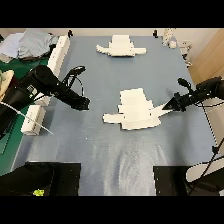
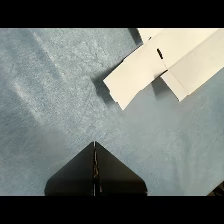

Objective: Fold the box.

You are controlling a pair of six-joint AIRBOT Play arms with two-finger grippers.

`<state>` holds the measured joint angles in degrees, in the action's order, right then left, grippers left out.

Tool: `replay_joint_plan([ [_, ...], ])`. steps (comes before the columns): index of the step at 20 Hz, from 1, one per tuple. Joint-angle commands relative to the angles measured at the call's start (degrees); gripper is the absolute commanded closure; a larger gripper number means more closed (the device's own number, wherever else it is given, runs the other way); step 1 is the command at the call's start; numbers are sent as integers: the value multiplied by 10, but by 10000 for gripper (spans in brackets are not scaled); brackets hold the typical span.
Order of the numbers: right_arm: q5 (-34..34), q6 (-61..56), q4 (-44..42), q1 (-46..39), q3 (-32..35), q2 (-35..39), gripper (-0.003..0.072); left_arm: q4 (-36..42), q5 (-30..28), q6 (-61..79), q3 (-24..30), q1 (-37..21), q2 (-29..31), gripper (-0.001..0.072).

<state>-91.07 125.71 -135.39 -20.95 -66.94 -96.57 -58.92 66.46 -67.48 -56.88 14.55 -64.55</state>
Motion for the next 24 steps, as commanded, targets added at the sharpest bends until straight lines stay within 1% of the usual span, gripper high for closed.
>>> replay_joint_plan([
  [1, 54, -14, -6, 16, 40, 58, 686, 0, 0, 0, 0, 0, 0, 696],
  [3, 108, -20, -5, 43, 109, 118, 686, 0, 0, 0, 0, 0, 0, 697],
  [7, 211, -77, -8, 120, 265, 257, 686, 0, -4, 1, 0, 0, 0, 696],
  [9, 254, -124, -8, 164, 332, 326, 686, 0, -19, 1, 0, 0, 0, 696],
  [11, 294, -171, -8, 207, 382, 387, 686, 0, -22, 1, 0, 0, 0, 697],
  [13, 328, -209, -7, 252, 418, 440, 686, 0, -27, 1, 0, 0, -1, 696],
  [17, 408, -248, 10, 343, 465, 522, 686, 1, -30, 0, 0, 1, -1, 696],
  [22, 466, -259, 50, 444, 500, 559, 685, 10, -61, 3, -1, -9, -6, 693],
  [23, 475, -260, 56, 461, 502, 559, 686, 11, -57, 7, 0, -17, -10, 512],
  [24, 481, -266, 65, 477, 502, 559, 686, 12, -50, 5, 0, -26, -13, 278],
])
